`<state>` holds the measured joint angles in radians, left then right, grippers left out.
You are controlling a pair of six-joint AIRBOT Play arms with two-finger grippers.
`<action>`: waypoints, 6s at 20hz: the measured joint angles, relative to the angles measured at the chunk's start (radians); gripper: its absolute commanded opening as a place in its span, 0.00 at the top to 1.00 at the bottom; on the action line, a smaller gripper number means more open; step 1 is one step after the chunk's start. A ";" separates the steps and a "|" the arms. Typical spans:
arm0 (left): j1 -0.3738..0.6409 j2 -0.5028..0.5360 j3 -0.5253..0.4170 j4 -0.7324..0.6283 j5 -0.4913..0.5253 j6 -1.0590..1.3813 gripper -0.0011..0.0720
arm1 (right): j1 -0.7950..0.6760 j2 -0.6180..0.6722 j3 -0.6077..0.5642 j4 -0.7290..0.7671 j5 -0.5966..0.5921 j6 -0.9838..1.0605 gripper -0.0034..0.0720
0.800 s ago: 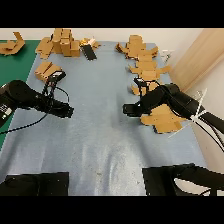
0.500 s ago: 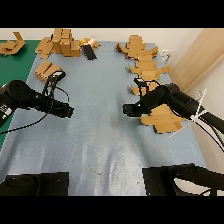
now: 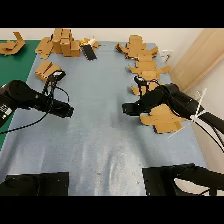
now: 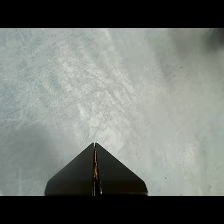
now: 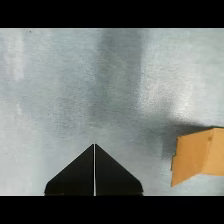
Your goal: Fold the box.
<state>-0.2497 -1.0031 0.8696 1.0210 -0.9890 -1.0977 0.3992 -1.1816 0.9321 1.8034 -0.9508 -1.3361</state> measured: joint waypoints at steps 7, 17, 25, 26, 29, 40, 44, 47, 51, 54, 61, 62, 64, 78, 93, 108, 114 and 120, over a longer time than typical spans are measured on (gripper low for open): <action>0.000 0.000 0.000 -0.103 0.080 0.000 0.97 | -0.006 0.006 0.002 -0.439 -0.114 0.102 0.95; 0.000 -0.001 0.000 -0.188 0.097 -0.048 0.97 | -0.570 -0.037 0.098 -0.825 -0.164 0.075 0.34; 0.000 -0.001 0.000 -0.208 0.082 -0.113 0.97 | -1.055 -0.216 0.146 -0.300 -0.062 -0.385 0.34; 0.000 -0.001 0.000 -0.209 0.077 -0.118 0.97 | -1.074 -0.238 0.150 -0.249 -0.061 -0.443 0.34; 0.000 -0.001 0.000 -0.211 0.061 -0.122 0.97 | -1.094 -0.279 0.158 -0.092 -0.072 -0.606 0.34; 0.000 -0.001 0.000 -0.214 0.036 -0.126 0.97 | -1.109 -0.306 0.281 0.085 -0.180 -0.768 0.35; 0.000 -0.001 0.000 -0.214 0.036 -0.126 0.97 | -1.108 -0.330 0.295 0.150 -0.226 -0.804 0.35; 0.000 -0.001 0.000 -0.214 0.036 -0.126 0.97 | -1.102 -0.359 0.299 0.183 -0.257 -0.829 0.38; 0.000 -0.001 0.000 -0.214 0.026 -0.127 0.97 | -1.085 -0.406 0.299 0.201 -0.326 -0.846 0.60; 0.000 -0.001 0.000 -0.214 0.004 -0.127 0.94 | -1.074 -0.422 0.300 0.208 -0.394 -0.855 0.94; 0.001 -0.001 0.000 -0.211 -0.013 -0.121 0.44 | -0.980 -0.415 0.283 0.310 -0.631 -0.799 0.95; 0.001 -0.001 0.000 -0.211 -0.017 -0.113 0.44 | -0.953 -0.397 0.266 0.334 -0.639 -0.782 0.95; 0.001 -0.001 -0.002 -0.201 -0.027 -0.096 0.43 | -0.882 -0.333 0.202 0.373 -0.608 -0.753 0.95; 0.068 -0.024 -0.130 -0.324 -0.106 0.094 0.42 | -0.447 0.225 -0.407 0.404 -0.119 -0.511 0.64; 0.112 -0.233 -0.051 -0.467 -0.159 0.181 0.42 | -0.347 0.091 -0.432 0.558 -0.016 -0.673 0.95; 0.253 -0.450 -0.018 -0.623 -0.239 0.359 0.22 | -0.125 0.317 -0.553 0.704 0.065 -0.927 0.95; 0.193 -0.552 -0.010 -0.683 -0.264 0.474 0.22 | -0.119 0.330 -0.559 0.704 0.069 -0.920 0.95; 0.115 -0.634 0.052 -0.761 -0.310 0.563 0.23 | -0.119 0.332 -0.559 0.702 0.057 -0.900 0.95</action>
<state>-0.1345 -1.6375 0.9215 0.2600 -1.2987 -0.5346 0.2806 -0.8501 0.3733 2.5057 -0.8936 -2.2360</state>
